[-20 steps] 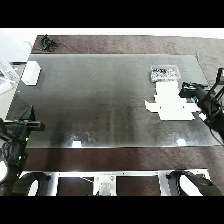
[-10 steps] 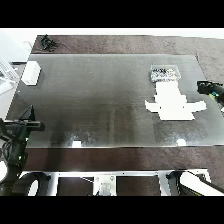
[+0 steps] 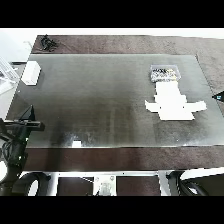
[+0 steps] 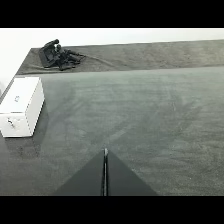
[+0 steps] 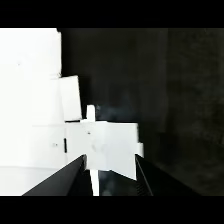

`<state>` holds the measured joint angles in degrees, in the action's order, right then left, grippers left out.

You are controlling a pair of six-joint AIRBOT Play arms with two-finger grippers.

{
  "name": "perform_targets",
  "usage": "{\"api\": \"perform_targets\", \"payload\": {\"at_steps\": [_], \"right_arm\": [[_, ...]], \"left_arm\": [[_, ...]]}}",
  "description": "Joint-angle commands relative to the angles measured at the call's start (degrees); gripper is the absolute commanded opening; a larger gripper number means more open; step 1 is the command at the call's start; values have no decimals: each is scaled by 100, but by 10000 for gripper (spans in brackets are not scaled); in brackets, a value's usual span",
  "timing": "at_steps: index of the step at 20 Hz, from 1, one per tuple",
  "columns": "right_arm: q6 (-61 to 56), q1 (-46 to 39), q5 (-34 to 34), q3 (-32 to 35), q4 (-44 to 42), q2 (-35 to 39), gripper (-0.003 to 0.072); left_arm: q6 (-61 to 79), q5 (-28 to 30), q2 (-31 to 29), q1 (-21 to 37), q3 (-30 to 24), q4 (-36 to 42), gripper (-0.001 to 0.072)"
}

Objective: Fold the box and place the chain.

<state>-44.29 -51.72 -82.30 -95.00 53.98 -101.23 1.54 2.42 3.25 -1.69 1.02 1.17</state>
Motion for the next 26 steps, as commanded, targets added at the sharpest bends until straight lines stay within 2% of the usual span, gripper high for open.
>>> {"api": "perform_targets", "payload": {"at_steps": [1, 4, 9, 15, 23, 24, 26], "right_arm": [[-227, 13, -949, -1370, 310, -938, 390], [-157, 96, -920, -1390, 509, -1294, 389], [35, 245, -1272, -1390, 503, -1744, 388], [79, 402, -1580, -1342, 197, -1768, 387], [144, 697, -1685, -879, 197, -1792, 365], [144, 737, -1685, -879, 192, -1792, 322], [146, 796, -1685, -876, 28, -1792, 164]], "left_arm": [[2, -2, -4, 0, -2, -2, 19], [2, 0, -4, 0, -2, -2, 19], [2, -2, -4, 0, -2, -2, 19], [2, -2, -4, 0, -2, -2, 19], [2, -2, -4, 0, -2, -2, 19], [2, -2, -4, 0, -2, -2, 19], [2, -2, -4, 0, -2, -2, 20]]}}
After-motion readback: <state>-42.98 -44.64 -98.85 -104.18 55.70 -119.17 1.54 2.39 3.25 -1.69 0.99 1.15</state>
